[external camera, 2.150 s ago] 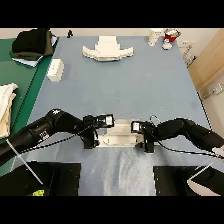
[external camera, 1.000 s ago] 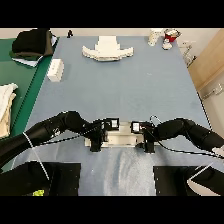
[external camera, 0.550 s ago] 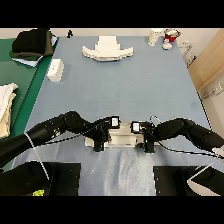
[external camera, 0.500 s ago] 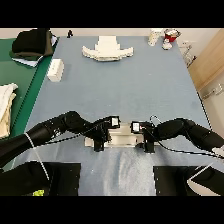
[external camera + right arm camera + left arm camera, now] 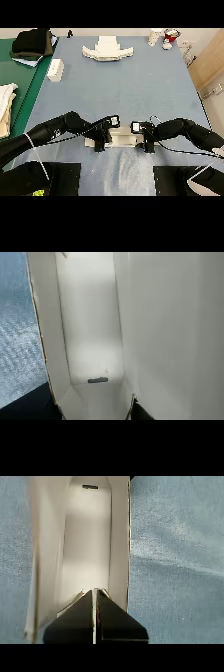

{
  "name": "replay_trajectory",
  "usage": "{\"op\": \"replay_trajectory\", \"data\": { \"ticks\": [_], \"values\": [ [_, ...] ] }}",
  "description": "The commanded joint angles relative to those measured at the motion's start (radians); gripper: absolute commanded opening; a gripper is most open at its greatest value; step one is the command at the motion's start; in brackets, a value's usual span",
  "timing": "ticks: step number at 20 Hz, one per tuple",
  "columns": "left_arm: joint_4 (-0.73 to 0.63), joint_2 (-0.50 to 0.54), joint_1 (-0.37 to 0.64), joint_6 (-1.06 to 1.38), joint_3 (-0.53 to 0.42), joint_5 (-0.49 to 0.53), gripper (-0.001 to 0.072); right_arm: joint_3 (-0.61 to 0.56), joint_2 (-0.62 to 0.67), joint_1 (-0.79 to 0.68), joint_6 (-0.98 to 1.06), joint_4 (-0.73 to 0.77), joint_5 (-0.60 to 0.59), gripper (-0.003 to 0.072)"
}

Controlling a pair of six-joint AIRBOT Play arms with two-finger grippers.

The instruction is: Fold the box.

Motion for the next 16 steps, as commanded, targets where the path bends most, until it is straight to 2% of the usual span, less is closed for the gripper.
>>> {"op": "replay_trajectory", "data": {
  "ticks": [1,5,7,10,12,14,16],
  "values": [
    [0.092,0.013,0.001,-0.142,0.018,-0.051,0.0017,0.0,-0.001,0.0,0.0,0.0,0.0,0.0467],
    [0.425,0.089,0.002,-0.613,0.069,-0.184,0.0016,0.0,-0.001,0.0,0.0,0.0,0.0,0.0467],
    [0.526,0.166,0.002,-0.845,0.087,-0.28,0.0016,0.0,-0.001,0.0,0.0,0.0,0.0,0.0467],
    [0.641,0.312,0.002,-1.186,0.087,-0.354,0.0016,0.0,-0.001,0.0,0.0,0.0,0.0,0.0467],
    [0.816,0.398,0.002,-1.477,0.087,-0.404,0.0016,0.0,-0.001,0.0,0.0,0.0,0.0,0.0467],
    [0.969,0.443,0.006,-1.704,0.084,-0.478,0.0016,0.0,-0.001,0.0,0.0,0.0,0.0,0.0467],
    [0.943,0.441,0.053,-1.749,0.065,-0.496,0.0016,0.0,-0.001,0.0,0.0,0.0,0.0,0.0467]
  ]
}}
